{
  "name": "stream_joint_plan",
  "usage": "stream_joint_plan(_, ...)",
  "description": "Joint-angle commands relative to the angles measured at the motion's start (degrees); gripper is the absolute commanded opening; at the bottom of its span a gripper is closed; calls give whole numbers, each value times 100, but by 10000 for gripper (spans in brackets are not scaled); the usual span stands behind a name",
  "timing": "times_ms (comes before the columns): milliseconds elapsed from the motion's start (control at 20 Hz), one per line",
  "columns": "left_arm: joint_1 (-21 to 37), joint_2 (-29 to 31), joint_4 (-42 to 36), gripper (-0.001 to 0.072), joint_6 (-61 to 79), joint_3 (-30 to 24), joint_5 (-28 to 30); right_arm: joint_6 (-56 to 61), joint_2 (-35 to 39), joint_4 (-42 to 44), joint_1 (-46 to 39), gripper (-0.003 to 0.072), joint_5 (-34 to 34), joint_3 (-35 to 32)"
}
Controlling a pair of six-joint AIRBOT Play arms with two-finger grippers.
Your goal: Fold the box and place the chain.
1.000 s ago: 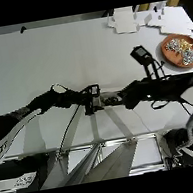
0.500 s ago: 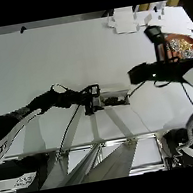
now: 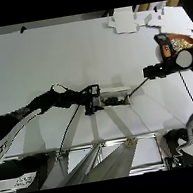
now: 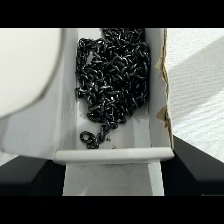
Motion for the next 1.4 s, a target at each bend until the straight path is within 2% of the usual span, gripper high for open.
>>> stream_joint_plan(0, 2, 2, 0, 154, 2, 2, 0, 42, -645, -31, -76, 302, 26, 7)
stream_joint_plan(50, 2, 2, 0, 154, 2, 2, 0, 157, -767, -37, -79, 355, 4, 7)
stream_joint_plan(250, 2, 2, 0, 154, 2, 2, 2, 168, -1102, -35, -76, 359, -284, 7)
stream_joint_plan(400, 2, 2, 0, 154, 2, 2, 0, 271, -1189, -42, -79, 353, -522, 7)
stream_joint_plan(550, 2, 2, 0, 154, 2, 2, 0, 306, -1189, -140, -79, 291, -693, 7)
stream_joint_plan(750, 2, 2, 0, 154, 2, 2, 0, 560, -1209, -501, -79, 291, -664, 7)
stream_joint_plan(1250, 2, 2, 0, 154, 2, 2, 0, 562, -1665, -546, -76, 289, -907, 7)
stream_joint_plan(1300, 2, 2, 0, 154, 2, 2, 0, 560, -1663, -549, -76, 259, -905, 7)
stream_joint_plan(1350, 2, 2, 0, 154, 2, 2, 0, 494, -1663, -549, -76, 129, -868, 7)
